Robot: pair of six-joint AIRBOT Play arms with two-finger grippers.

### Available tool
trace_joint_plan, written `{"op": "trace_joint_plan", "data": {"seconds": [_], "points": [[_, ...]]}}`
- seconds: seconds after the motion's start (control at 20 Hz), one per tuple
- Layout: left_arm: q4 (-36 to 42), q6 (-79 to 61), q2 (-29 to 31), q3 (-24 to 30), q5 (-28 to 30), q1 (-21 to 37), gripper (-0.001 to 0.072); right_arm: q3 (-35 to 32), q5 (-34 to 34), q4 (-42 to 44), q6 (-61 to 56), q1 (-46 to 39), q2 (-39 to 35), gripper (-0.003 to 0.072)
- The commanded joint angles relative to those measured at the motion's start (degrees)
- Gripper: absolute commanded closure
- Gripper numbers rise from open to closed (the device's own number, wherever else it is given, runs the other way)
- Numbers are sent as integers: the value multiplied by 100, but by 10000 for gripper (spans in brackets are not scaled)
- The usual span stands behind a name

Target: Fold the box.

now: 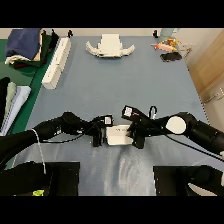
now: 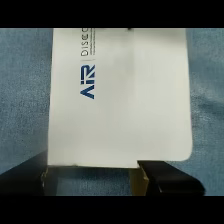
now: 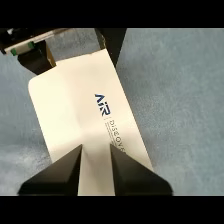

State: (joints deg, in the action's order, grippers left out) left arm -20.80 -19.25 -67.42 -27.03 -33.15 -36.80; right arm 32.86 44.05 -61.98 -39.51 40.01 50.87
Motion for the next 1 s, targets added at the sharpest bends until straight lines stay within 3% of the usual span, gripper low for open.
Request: {"op": "trace_joint_plan", "data": {"seconds": [0.0, 0.1, 0.25, 0.3, 0.75, 0.9, 0.95], "points": [[0, -2, 0, -4, 2, 0, 191, -221, -341, -723, 348, 326, -273, 372], [0, -2, 0, -4, 2, 0, 191, -240, -358, -732, 992, 326, -271, 217], [0, -2, 0, -4, 0, 0, 190, -243, -520, -813, 1617, 326, -258, 204], [0, -2, 0, -4, 0, 0, 191, -243, -621, -866, 1746, 326, -232, 151], [0, -2, 0, -4, -2, 0, 190, -297, -710, -960, 1895, 601, 192, 153], [0, -2, 0, -4, 2, 0, 191, -299, -798, -1078, 1893, 614, 190, 189], [0, -2, 0, -4, 0, 0, 190, -299, -839, -1174, 1860, 614, 190, 264]]}}
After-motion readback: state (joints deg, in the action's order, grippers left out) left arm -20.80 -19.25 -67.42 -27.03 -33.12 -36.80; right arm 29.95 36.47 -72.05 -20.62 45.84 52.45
